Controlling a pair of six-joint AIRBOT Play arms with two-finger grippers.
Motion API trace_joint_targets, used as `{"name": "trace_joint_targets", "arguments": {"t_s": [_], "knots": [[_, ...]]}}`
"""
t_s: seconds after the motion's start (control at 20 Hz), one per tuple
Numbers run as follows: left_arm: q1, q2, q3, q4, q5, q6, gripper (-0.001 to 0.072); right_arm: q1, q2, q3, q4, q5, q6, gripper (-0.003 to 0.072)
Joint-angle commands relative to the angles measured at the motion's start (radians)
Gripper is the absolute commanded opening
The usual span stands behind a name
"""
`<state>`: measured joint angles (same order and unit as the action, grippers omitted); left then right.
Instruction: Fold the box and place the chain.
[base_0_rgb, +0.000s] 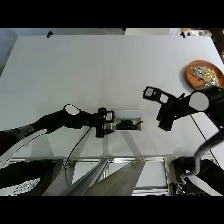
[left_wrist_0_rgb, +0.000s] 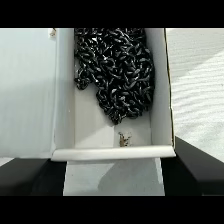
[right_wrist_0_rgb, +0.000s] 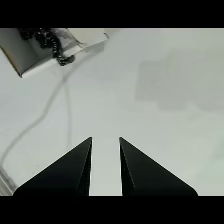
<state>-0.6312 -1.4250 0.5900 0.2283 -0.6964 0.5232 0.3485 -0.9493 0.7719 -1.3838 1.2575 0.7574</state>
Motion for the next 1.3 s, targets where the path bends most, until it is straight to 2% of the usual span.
{"name": "trace_joint_targets", "arguments": {"t_s": [0.0,0.15,0.25,0.4,0.5,0.55,0.65,0.85,0.9,1.1,1.25], "knots": [[0.0,0.001,0.0,0.0,0.0,0.0,0.0211,-0.036,-0.098,-0.022,0.077,0.014,-0.244,0.0211],[0.0,0.001,0.0,0.0,0.0,0.0,0.0211,-0.036,-0.157,-0.023,0.074,0.007,-0.332,0.0318],[0.0,0.001,0.0,0.0,0.0,0.0,0.0211,-0.036,-0.167,-0.035,0.153,-0.048,-0.399,0.0339],[0.0,0.001,0.0,0.0,0.0,0.0,0.0211,-0.046,-0.167,-0.08,0.275,-0.142,-0.563,0.0277],[0.0,0.001,0.0,0.0,0.0,0.0,0.0211,-0.046,-0.167,-0.119,0.294,-0.19,-0.615,0.0267],[0.0,0.001,0.0,0.0,0.0,0.0,0.0211,-0.046,-0.167,-0.131,0.297,-0.201,-0.632,0.0227],[0.0,0.001,0.0,0.0,0.0,0.0,0.0211,-0.046,-0.167,-0.136,0.302,-0.226,-0.636,0.0219],[0.0,0.001,0.0,0.0,0.0,0.0,0.0211,-0.046,-0.167,-0.136,0.35,-0.246,-0.64,0.0217],[0.0,0.001,0.0,0.0,0.0,0.0,0.0211,-0.046,-0.167,-0.136,0.353,-0.245,-0.648,0.0187],[0.0,0.001,0.0,0.0,0.0,0.0,0.0211,-0.046,-0.167,-0.136,0.367,-0.216,-0.655,0.0169],[0.0,0.001,0.0,0.0,0.0,0.0,0.0211,-0.046,-0.167,-0.136,0.367,-0.196,-0.655,0.0071]]}}
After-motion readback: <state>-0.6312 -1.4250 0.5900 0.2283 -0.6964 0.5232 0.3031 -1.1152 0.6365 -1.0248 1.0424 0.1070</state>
